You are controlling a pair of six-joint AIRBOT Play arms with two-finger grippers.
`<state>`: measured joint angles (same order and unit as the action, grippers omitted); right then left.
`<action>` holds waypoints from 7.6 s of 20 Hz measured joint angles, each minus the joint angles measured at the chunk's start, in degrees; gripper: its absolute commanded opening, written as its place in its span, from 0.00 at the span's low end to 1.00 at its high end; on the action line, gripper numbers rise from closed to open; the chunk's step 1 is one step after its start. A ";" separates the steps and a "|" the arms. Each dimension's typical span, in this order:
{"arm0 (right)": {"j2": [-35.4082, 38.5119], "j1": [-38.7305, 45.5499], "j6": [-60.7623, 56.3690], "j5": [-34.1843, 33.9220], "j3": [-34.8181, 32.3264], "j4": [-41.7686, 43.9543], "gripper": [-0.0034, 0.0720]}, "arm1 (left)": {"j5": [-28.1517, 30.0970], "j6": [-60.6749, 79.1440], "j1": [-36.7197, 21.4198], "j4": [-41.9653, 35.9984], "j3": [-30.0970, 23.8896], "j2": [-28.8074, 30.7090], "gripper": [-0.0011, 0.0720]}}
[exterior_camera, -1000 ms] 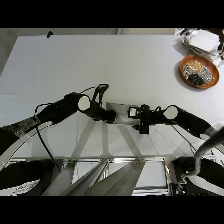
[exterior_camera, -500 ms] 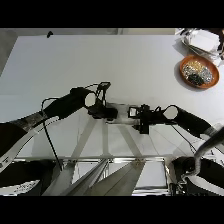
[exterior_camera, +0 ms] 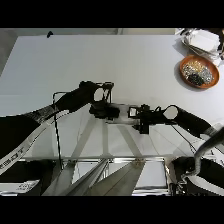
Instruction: Fold the box and place the chain.
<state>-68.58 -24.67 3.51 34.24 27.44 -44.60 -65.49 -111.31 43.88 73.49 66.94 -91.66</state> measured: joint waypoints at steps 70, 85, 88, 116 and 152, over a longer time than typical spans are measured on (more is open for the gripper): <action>0.00 0.00 0.00 -0.02 0.00 -0.02 0.59 | 4.28 125.50 -22.88 -33.16 -19.21 11.85 0.98; 0.00 0.00 0.00 0.00 0.00 -0.02 0.59 | 9.07 134.07 -19.91 -41.16 -20.15 4.66 0.99; 0.00 0.00 0.00 0.00 0.00 -0.02 0.59 | 8.81 134.09 -19.58 -41.18 -20.44 4.42 0.99; 0.00 0.00 0.00 0.00 0.00 -0.02 0.59 | 9.31 133.81 -18.29 -46.25 -21.70 2.43 0.97; 0.00 0.00 -0.07 -0.28 0.00 0.00 0.61 | 9.18 133.79 -17.94 -46.90 -21.66 0.79 0.48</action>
<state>-68.58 -24.67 3.44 33.95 27.44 -44.60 -56.31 22.48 25.93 26.59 45.28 -90.87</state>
